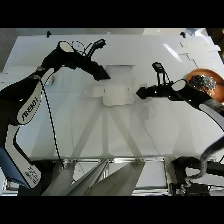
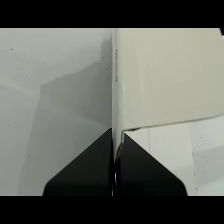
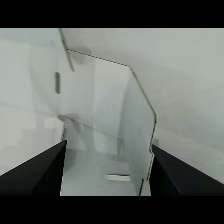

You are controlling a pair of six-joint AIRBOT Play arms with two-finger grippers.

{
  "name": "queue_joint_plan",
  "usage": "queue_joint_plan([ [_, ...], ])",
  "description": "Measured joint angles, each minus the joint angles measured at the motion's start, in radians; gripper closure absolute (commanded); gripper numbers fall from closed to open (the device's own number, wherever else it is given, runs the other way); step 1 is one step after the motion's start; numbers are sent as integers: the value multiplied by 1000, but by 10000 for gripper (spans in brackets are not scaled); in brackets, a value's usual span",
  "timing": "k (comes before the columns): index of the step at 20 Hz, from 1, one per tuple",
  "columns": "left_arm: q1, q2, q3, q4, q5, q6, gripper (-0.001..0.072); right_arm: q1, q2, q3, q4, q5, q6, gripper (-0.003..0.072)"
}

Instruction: Fold the box and place the chain.

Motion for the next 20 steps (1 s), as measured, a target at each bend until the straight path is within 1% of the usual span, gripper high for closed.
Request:
queue_joint_plan([
  [3,10,9,0,3,-18,19,707,-16,37,0,-8,-4,1,155],
  [6,14,46,0,5,-77,43,709,-49,76,0,-25,-13,0,155],
  [9,3,112,0,23,-145,63,709,-71,93,0,-32,-26,0,154],
  [12,-18,185,0,69,-178,72,710,-80,99,0,-35,-36,0,154],
  [16,-19,260,-4,79,-236,76,709,-83,101,0,-37,-40,-1,154],
  [18,3,286,-28,65,-264,80,709,-84,102,0,-37,-41,-1,154],
  [20,23,306,-89,46,-268,106,708,-84,102,0,-37,-42,-1,154],
])
